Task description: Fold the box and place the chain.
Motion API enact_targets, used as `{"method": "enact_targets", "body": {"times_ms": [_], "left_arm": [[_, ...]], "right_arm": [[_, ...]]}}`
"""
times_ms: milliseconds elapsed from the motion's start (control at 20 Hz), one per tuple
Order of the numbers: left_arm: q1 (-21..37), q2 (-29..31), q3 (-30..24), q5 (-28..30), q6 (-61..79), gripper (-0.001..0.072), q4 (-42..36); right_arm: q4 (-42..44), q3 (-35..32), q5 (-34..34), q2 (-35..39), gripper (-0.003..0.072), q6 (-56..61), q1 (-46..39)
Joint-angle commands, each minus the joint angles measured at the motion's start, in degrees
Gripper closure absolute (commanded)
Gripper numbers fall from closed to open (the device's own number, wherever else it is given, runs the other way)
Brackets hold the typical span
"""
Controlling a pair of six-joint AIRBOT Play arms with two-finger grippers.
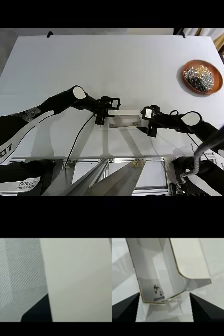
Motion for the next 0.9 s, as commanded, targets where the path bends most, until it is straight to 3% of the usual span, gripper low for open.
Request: {"method": "enact_targets", "body": {"times_ms": [0,350,850], "left_arm": [[0.0,0.0,0.0,0.0,0.0,0.0699,0.0],[0.0,0.0,0.0,0.0,0.0,0.0699,0.0],[0.0,0.0,0.0,0.0,0.0,0.0699,0.0]], "right_arm": [[4.0,0.0,1.1,-2.8,-0.0004,-5.0,-0.3],[9.8,0.0,2.6,-6.6,-0.0002,-10.6,-0.3],[11.3,0.0,1.6,-11.2,0.0047,-15.5,-0.3]]}}
